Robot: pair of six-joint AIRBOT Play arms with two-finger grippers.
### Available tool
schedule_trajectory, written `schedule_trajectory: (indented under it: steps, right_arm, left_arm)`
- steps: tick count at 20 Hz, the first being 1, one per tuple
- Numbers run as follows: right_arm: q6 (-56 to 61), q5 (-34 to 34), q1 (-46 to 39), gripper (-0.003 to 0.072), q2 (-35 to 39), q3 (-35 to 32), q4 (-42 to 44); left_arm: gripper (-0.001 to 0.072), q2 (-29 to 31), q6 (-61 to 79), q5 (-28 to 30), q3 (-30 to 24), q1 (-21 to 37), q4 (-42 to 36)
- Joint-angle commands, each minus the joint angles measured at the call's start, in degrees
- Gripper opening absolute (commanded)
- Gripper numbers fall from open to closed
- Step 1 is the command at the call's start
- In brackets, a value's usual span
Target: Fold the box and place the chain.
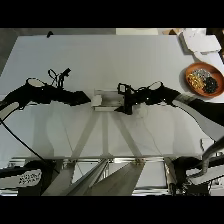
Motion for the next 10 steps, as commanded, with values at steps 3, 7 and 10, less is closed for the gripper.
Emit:
schedule_trajectory:
  steps: [3,7,10]
  right_arm:
    - [0.0,0.0,0.0,0.0518,0.0,0.0,-0.1]
    - [0.0,0.0,0.0,0.0518,0.0,0.0,-0.1]
    - [0.0,0.0,0.0,0.0518,0.0,0.0,-0.1]
  left_arm:
    - [0.0516,1.1,3.0,-1.6,0.0,0.2,-0.3]
    - [0.0518,3.2,4.3,-1.7,0.0,0.2,-1.0]
    - [0.0574,3.0,6.4,-1.7,0.0,0.0,-3.3]
